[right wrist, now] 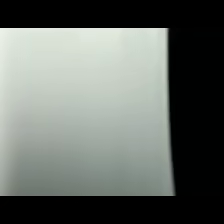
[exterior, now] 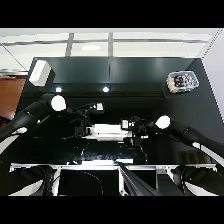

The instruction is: Fold the box and place the chain.

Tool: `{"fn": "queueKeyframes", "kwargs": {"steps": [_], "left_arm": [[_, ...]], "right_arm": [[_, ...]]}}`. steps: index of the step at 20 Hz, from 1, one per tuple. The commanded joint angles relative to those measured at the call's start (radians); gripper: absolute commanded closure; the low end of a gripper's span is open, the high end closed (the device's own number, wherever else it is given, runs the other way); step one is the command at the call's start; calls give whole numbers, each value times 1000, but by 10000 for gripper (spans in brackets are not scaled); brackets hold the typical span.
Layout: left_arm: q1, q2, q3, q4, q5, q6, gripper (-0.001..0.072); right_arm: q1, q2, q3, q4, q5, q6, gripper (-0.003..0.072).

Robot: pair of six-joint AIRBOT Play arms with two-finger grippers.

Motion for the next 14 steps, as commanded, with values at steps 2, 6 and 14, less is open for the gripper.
{"fn": "queueKeyframes", "kwargs": {"steps": [2, 6, 14], "left_arm": [[1, 93, -3, 31, -48, -202, 212], [0, 185, -13, -27, -150, -211, 684], [-1, 330, -334, -561, 109, -47, 684]], "right_arm": [[1, 0, -1, -1, 2, 0, 155], [1, 0, -1, -2, 2, 0, 287], [1, 0, -1, -1, 1, 0, 287]]}}
